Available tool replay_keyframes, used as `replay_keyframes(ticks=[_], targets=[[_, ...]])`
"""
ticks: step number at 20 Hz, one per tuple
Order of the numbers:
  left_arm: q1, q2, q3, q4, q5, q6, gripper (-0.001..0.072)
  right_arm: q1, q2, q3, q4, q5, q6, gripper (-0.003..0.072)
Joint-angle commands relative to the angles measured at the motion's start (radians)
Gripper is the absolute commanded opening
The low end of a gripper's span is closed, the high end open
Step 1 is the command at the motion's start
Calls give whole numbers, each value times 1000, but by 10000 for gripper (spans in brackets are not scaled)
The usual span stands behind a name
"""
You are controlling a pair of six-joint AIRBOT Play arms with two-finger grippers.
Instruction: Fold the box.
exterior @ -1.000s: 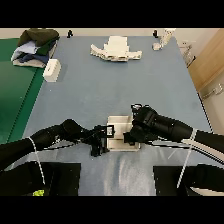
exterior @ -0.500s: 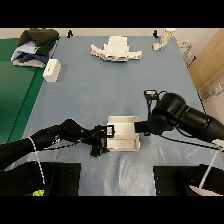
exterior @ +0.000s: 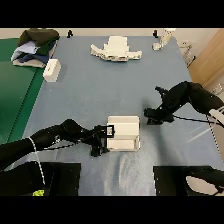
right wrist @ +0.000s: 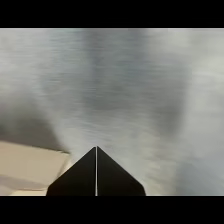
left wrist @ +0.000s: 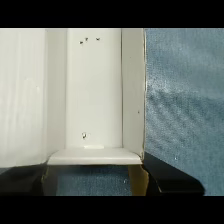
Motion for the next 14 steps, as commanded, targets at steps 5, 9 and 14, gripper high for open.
replay_keyframes(ticks=[5,9,14], targets=[[0,1,0,0,0,0,524,-110,-268,23,603,-285,-581,2],[0,1,0,0,0,0,524,-20,-245,22,563,-353,-681,2],[0,1,0,0,0,0,524,80,-116,13,377,-204,-719,2]])
